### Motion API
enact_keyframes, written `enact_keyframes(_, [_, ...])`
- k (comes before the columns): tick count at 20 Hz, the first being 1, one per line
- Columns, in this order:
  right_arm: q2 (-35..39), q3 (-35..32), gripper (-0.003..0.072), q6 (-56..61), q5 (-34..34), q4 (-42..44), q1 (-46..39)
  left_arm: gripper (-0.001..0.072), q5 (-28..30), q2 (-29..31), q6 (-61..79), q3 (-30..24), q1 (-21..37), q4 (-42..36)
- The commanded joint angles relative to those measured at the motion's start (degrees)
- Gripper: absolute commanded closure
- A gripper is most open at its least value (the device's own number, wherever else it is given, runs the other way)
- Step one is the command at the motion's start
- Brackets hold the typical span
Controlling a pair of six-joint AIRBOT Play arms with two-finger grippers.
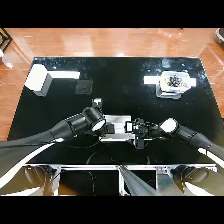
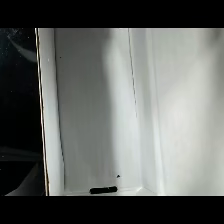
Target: Fold the box and place the chain.
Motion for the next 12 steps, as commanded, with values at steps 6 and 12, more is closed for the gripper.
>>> enact_keyframes(6, [5.8,0.0,-0.0022,6.0,1.9,-4.8,0.0,0.0691,-0.9,1.9,3.9,0.0,1.5,0.1])
enact_keyframes(12, [11.0,0.0,-0.0021,10.8,6.7,-16.7,0.1,0.0691,-0.7,1.8,5.2,-1.5,1.8,1.2])
